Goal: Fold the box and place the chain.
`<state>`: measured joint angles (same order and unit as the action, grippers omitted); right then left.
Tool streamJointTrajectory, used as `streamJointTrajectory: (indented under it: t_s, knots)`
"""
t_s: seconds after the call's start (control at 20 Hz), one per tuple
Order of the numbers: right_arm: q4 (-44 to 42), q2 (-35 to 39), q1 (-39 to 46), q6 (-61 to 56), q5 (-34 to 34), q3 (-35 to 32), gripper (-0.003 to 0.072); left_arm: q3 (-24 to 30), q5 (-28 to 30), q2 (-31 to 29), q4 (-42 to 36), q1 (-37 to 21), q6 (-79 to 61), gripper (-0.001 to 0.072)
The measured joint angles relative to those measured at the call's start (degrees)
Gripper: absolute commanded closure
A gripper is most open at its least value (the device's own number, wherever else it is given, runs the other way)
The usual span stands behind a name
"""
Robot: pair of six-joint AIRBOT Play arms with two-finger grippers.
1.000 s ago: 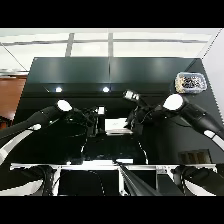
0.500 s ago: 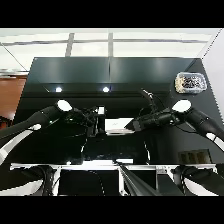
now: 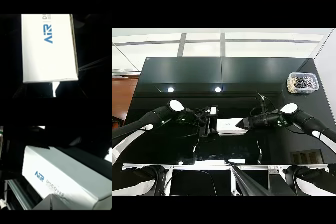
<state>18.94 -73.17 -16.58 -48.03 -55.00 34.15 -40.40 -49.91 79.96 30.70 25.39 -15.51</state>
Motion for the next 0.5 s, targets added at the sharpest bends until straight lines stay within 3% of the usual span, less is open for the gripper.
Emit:
streamJointTrajectory:
  t_s: [0.25, 0.3, 0.35, 0.4, 0.45, 0.5]
  knots:
    - [1.3, -0.2, 0.2, -0.2, 0.7, 0.0, 0.0673, 0.0, 0.0, 0.0, 0.0, 0.0, 0.0, 0.031]
    - [1.7, 0.2, 0.5, -0.2, 0.3, 0.3, 0.0673, 0.0, 0.0, 0.0, -0.2, 0.0, 0.1, 0.0281]
    - [2.6, 0.8, 1.2, -0.2, -0.6, 0.8, 0.0673, 0.0, -0.1, 0.0, -0.3, -0.1, 0.3, 0.0217]
    - [3.7, 1.8, 2.3, -0.1, -1.7, 1.4, 0.0673, 0.0, -0.1, 0.0, -0.3, -0.1, 0.3, 0.0066]
    - [3.9, 3.2, 3.7, -0.1, -3.7, 2.1, 0.0673, 0.0, -0.2, -0.2, -0.1, -0.1, 0.5, -0.0006]
    - [3.3, 5.3, 5.6, 0.0, -6.4, 2.9, 0.0673, 0.0, -0.2, -0.4, 0.1, -0.1, 0.5, -0.0006]
